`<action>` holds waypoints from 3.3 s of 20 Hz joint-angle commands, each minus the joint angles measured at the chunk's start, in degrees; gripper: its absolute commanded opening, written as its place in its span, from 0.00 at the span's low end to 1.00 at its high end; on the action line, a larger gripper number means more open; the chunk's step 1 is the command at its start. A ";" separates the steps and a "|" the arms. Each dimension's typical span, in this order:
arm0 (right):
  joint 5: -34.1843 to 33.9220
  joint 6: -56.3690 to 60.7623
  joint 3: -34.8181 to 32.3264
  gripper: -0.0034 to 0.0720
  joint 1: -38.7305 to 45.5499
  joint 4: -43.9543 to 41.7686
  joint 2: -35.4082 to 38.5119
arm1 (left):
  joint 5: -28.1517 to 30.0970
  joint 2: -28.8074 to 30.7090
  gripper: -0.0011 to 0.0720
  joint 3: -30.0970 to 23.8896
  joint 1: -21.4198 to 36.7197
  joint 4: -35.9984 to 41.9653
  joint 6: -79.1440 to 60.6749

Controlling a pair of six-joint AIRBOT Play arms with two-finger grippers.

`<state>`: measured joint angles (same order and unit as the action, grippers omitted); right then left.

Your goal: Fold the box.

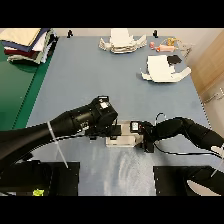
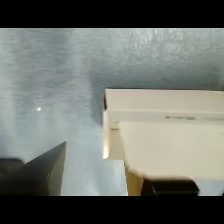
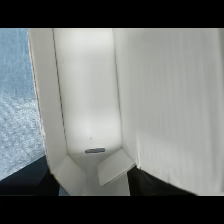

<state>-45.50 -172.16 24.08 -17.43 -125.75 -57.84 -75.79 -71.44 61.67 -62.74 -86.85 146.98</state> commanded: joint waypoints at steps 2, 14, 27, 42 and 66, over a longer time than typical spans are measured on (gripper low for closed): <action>0.02 0.02 0.02 0.63 -0.04 -0.02 0.00 | -3.78 4.90 0.56 0.39 0.31 1.14 -0.39; 0.02 0.02 0.02 0.63 -0.04 -0.02 0.00 | 6.03 15.34 0.03 -9.55 15.82 9.81 -57.48; 0.02 0.02 0.00 0.63 -0.04 -0.02 0.00 | 24.98 27.02 0.87 -35.10 30.80 35.08 -128.39; 0.02 0.02 0.02 0.63 -0.04 -0.02 0.00 | 39.43 17.14 0.97 -40.81 26.69 54.12 -151.10; 0.02 0.02 0.02 0.63 -0.04 -0.02 0.00 | 37.75 9.46 0.97 -36.72 24.48 60.08 -156.91</action>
<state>-45.50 -172.13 24.08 -17.43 -125.75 -57.84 -37.85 -61.14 24.77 -37.93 -27.07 -9.85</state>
